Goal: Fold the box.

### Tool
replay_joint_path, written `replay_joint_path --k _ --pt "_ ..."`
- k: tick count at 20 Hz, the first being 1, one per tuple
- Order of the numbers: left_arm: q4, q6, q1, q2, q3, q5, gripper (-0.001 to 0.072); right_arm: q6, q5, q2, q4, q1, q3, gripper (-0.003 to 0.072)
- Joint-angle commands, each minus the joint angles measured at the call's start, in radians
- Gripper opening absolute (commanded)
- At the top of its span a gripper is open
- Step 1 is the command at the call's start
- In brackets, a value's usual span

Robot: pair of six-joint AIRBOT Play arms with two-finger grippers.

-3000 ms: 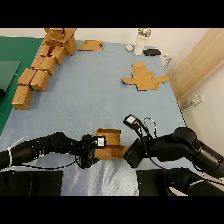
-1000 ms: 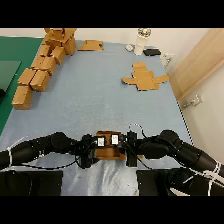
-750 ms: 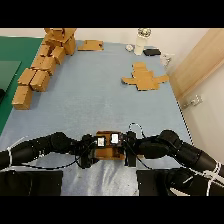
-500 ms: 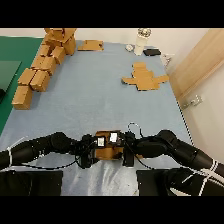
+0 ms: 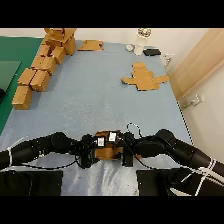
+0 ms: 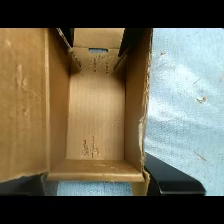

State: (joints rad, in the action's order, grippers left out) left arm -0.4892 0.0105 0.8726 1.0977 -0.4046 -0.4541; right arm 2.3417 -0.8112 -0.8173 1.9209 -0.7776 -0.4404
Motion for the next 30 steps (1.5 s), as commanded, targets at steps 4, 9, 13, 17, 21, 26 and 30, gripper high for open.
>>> replay_joint_path --k 4,9,13,17,21,26,30 --pt "0.000 0.001 0.000 0.000 0.000 0.000 0.0479 -0.608 -0.393 0.026 -0.404 0.005 -0.116 0.0397" --pt "0.000 0.000 0.000 0.000 0.000 0.000 0.0479 -1.126 -0.653 0.039 -0.752 0.005 -0.142 0.0093" --pt "0.000 0.000 0.000 0.000 0.000 0.000 0.0479 -1.306 -0.636 0.037 -0.716 0.068 -0.111 0.0003" --pt "0.000 0.001 0.000 0.000 0.000 0.000 0.0479 -1.307 -0.417 0.037 -0.428 0.136 -0.022 0.0003" --pt "0.000 0.001 0.000 0.000 0.000 0.000 0.0479 -1.286 -0.157 0.037 -0.283 0.136 0.098 0.0003" --pt "0.000 0.001 0.000 0.000 0.000 0.000 0.0479 -1.190 -0.130 0.095 -0.074 0.134 0.113 0.0002" --pt "0.000 0.001 0.000 0.000 0.000 0.000 0.0479 -1.189 -0.194 0.206 -0.059 0.136 0.101 0.0002"
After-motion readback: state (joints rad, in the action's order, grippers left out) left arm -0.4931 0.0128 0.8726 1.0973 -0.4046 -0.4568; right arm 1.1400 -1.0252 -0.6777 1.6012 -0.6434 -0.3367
